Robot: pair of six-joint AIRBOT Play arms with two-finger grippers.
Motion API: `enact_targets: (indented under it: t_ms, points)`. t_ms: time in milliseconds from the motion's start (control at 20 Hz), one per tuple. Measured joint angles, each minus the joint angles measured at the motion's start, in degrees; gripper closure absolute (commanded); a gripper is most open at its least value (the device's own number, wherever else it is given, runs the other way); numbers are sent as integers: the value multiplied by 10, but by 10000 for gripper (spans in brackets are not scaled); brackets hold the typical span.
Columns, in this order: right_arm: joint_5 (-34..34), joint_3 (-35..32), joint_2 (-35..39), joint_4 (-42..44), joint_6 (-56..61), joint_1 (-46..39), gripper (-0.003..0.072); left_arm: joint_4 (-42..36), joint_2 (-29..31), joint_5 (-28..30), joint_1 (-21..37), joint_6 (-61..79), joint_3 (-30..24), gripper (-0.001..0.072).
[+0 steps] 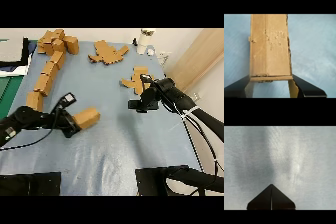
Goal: Fold the box.
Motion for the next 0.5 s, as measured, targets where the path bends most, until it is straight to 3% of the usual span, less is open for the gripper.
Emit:
enact_targets:
  t_ms: [500]
  points:
    - [21, 0, 0, -17, 0, 0, 681, 202, 78, -145, 154, -254, 0, 185]
